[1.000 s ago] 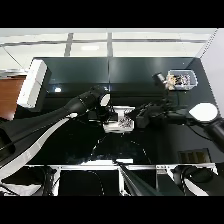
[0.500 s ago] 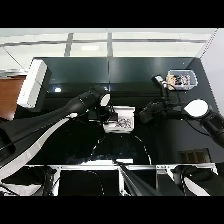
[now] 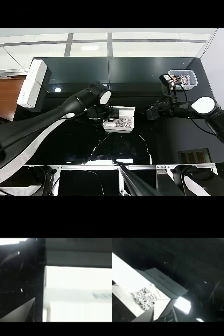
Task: Fold the box and place the chain.
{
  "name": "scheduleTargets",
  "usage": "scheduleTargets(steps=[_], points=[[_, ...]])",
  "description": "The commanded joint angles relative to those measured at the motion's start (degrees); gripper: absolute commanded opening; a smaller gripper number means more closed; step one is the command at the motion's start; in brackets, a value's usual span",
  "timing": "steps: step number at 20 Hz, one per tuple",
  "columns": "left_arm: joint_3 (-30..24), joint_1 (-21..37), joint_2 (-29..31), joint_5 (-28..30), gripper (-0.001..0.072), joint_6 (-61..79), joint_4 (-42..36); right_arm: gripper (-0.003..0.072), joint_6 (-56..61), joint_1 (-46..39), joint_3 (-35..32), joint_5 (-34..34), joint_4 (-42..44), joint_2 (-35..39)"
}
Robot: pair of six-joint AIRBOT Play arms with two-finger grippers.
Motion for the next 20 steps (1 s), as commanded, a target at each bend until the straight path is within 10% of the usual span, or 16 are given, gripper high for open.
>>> scheduleTargets(steps=[1,7,10,14,17,19,20], points=[[0.07,-2.38,6.27,-2.36,0.0435,2.12,7.85,0.0283,0.02,-0.17,0.07,0.55,-0.57,0.04],[-18.49,8.74,24.83,-7.06,0.0435,3.69,22.80,0.0284,0.02,-0.17,0.04,0.48,-0.76,0.02],[-31.08,26.05,31.08,10.49,0.0435,13.40,2.47,0.0283,0.09,-0.17,0.04,0.50,-0.72,0.02],[-39.71,36.54,28.24,20.41,0.0435,76.13,-41.16,0.0284,1.44,-0.17,0.04,0.46,-0.70,0.00],[-39.74,35.15,23.65,15.15,0.0444,112.21,-48.87,0.0284,3.21,-0.17,0.04,0.48,-0.68,0.00],[-39.74,31.95,21.51,17.09,0.0715,128.63,-49.09,0.0283,4.31,-0.15,0.04,0.55,-0.68,0.00],[-39.74,30.18,20.48,18.88,0.0710,134.03,-50.12,0.0283,4.31,-0.17,0.04,0.52,-0.68,0.00]])
